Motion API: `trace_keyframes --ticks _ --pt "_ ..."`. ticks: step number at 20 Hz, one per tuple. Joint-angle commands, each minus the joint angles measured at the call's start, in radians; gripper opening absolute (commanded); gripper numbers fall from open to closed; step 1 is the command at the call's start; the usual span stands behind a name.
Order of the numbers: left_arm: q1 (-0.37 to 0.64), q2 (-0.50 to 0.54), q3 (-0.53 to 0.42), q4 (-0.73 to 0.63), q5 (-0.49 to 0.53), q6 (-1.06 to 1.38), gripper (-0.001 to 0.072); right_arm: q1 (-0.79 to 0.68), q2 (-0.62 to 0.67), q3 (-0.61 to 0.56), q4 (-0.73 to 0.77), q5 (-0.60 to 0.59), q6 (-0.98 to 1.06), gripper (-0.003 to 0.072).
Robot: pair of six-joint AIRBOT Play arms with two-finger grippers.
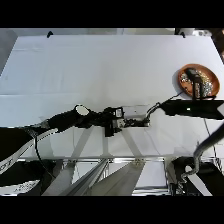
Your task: Fold the box and place the chain.
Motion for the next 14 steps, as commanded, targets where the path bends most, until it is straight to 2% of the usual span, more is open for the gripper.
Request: trace_keyframes --ticks 1,2,3,4,5,10,14 --pt "0.000 0.001 0.001 0.000 0.000 0.000 0.0136 -0.151 0.017 0.002 -0.114 -0.097 -0.034 0.0193" --pt "0.000 0.001 0.001 0.000 0.000 0.000 0.0136 -0.157 -0.029 0.002 -0.119 -0.146 -0.042 0.0213" --pt "0.000 0.001 0.001 0.000 0.000 0.000 0.0136 -0.157 -0.095 0.006 -0.138 -0.175 -0.054 0.0279" --pt "0.000 0.001 0.001 0.000 0.000 0.000 0.0136 -0.156 -0.164 0.018 -0.144 -0.175 -0.067 0.0376" --pt "0.000 0.001 0.001 0.000 0.000 0.000 0.0136 -0.156 -0.238 0.039 -0.141 -0.174 -0.067 0.0411" --pt "0.000 0.001 0.001 0.000 0.000 0.000 0.0136 -0.090 -0.507 0.185 -0.160 -0.114 -0.087 0.0410" --pt "0.000 0.001 0.001 0.000 0.000 0.000 0.0136 0.025 -0.628 0.225 -0.298 -0.108 -0.069 0.0410"
